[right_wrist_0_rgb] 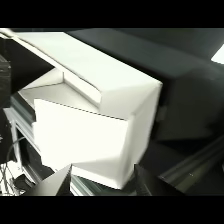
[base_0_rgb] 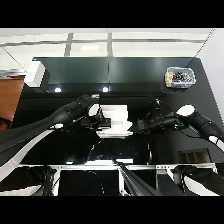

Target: Fold the box and place the chain.

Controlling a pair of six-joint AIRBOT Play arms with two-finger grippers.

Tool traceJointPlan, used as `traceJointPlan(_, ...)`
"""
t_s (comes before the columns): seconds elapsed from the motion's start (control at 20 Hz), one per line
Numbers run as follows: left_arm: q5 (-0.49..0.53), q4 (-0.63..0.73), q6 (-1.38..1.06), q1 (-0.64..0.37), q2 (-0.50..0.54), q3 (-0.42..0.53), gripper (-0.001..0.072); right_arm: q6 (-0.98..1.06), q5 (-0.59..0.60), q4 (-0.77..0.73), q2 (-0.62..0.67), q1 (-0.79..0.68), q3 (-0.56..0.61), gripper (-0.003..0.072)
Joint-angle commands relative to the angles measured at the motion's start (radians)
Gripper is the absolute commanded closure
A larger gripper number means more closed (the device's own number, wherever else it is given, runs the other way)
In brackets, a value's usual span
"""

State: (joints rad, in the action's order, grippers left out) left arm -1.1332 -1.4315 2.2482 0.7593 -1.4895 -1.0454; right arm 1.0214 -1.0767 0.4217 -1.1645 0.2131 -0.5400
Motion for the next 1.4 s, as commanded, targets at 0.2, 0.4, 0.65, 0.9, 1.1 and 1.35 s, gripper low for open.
traceJointPlan(0.2, 0.006, 0.0, 0.0, 0.0, 0.0, 0.0, 0.0682, 0.238, 0.099, 0.167, -0.001, 0.144, -0.116, 0.0247)
traceJointPlan(0.4, 0.007, 0.0, 0.0, 0.0, 0.0, 0.0, 0.0682, 0.435, 0.169, 0.317, -0.001, 0.238, -0.156, 0.0256)
traceJointPlan(0.65, 0.007, 0.0, 0.0, 0.0, 0.0, 0.0, 0.0682, 0.631, 0.215, 0.504, -0.026, 0.338, -0.224, 0.0318)
traceJointPlan(0.9, 0.007, 0.0, 0.0, 0.0, 0.0, 0.0, 0.0682, 0.822, 0.174, 0.711, -0.08, 0.42, -0.308, 0.0318)
traceJointPlan(1.1, 0.006, 0.0, 0.0, 0.0, 0.0, 0.0, 0.0682, 0.897, 0.136, 0.792, -0.118, 0.464, -0.356, 0.0318)
traceJointPlan(1.35, 0.006, 0.0, 0.0, 0.0, 0.0, 0.0, 0.0682, 0.956, 0.043, 0.857, -0.208, 0.501, -0.449, 0.0318)
